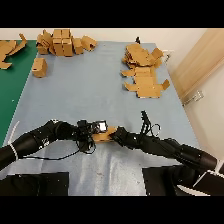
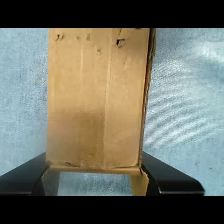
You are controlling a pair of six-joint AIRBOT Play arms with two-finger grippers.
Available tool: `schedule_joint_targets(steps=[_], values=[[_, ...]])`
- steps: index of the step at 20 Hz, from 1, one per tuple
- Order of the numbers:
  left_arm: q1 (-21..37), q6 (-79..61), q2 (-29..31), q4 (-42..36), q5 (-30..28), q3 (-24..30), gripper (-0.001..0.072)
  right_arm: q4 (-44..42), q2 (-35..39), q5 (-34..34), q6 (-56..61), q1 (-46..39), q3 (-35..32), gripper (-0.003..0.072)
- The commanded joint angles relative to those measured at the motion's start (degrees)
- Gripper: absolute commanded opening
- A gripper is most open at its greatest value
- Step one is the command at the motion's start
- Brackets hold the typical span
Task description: Fold the box.
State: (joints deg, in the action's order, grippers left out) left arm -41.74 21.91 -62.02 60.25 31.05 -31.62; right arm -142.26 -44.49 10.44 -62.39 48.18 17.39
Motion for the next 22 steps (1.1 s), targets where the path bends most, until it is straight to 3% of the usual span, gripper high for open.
schedule_joint_targets(steps=[1,12,16,22], values=[[0.02,-0.26,-0.02,0.0,-0.66,0.0,0.0417,-0.98,-3.85,-5.92,0.42,0.48,-0.44,-0.0004],[0.02,-0.2,-0.02,-0.2,-0.5,0.02,0.0416,0.42,-4.61,-7.63,0.42,0.5,-0.09,-0.0003],[0.02,-0.2,-0.02,-0.2,-0.5,0.0,0.0417,4.83,1.9,-7.69,0.39,0.39,1.62,0.0],[0.02,1.09,-0.02,-0.98,-0.39,0.02,0.0417,7.1,5.53,-4.85,0.39,-8.85,1.57,0.0]])
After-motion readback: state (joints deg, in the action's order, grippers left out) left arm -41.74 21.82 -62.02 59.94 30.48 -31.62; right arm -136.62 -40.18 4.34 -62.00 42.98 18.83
